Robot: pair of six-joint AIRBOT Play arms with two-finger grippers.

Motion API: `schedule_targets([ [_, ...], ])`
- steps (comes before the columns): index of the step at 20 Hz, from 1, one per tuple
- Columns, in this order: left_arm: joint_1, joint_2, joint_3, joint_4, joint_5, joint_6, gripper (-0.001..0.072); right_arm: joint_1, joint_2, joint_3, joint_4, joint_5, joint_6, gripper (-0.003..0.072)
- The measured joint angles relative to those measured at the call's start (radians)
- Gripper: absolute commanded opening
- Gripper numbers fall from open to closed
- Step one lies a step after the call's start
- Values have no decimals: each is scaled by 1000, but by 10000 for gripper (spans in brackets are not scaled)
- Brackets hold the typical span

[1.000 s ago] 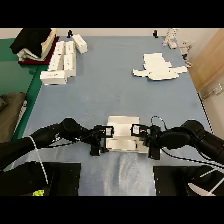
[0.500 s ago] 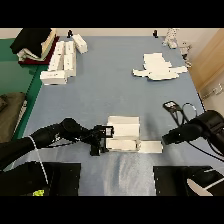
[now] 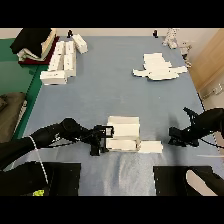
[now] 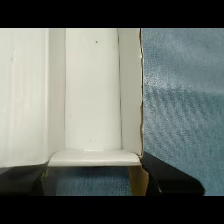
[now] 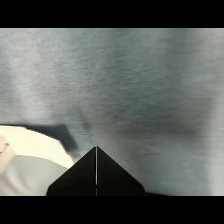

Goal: Fold the box.

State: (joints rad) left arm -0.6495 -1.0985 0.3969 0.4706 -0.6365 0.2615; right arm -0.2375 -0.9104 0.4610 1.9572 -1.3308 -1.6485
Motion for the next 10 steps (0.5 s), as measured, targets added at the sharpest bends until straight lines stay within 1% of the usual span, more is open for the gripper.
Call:
schedule_targets([
  [2, 0, 0, 0, 0, 0, 0, 471, -46, -40, -5, 58, -6, -60, -2],
  [5, 0, 0, 0, 0, 0, 0, 471, -76, -80, -35, 135, -5, -129, -1],
  [10, 0, 0, 0, 0, 0, 0, 471, -89, -100, -93, 215, 24, -172, -2],
])
